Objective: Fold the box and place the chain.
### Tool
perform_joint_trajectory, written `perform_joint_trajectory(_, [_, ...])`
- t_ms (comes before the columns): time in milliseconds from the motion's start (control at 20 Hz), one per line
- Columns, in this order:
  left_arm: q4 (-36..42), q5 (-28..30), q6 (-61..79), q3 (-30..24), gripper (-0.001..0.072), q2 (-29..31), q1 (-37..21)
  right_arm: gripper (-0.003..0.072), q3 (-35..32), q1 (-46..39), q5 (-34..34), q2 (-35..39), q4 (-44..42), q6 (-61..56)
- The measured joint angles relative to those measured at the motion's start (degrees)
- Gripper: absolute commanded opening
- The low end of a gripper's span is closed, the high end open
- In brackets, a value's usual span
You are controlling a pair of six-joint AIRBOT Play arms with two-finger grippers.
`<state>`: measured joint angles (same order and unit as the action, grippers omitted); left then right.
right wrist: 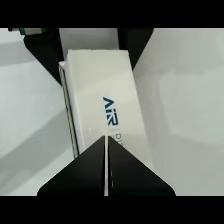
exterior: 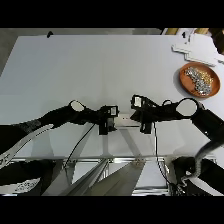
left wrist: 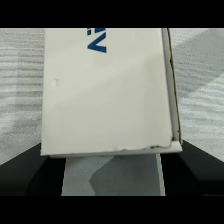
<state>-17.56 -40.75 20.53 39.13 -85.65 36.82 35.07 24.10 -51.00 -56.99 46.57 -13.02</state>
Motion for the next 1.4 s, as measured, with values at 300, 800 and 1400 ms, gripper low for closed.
perform_joint_trajectory(300, [0.0,0.0,0.0,0.0,0.0141,0.0,0.0,0.0021,-0.02,-0.2,-0.59,-2.49,0.15,0.02])
perform_joint_trajectory(800, [-0.11,-0.04,0.09,-0.02,0.0141,0.0,0.0,0.0021,-0.96,1.79,-0.61,-4.35,2.23,0.0])
perform_joint_trajectory(1400, [-0.09,0.07,0.07,-0.02,0.0141,0.0,0.02,0.0021,-1.97,1.97,-0.63,-5.62,3.78,-0.44])
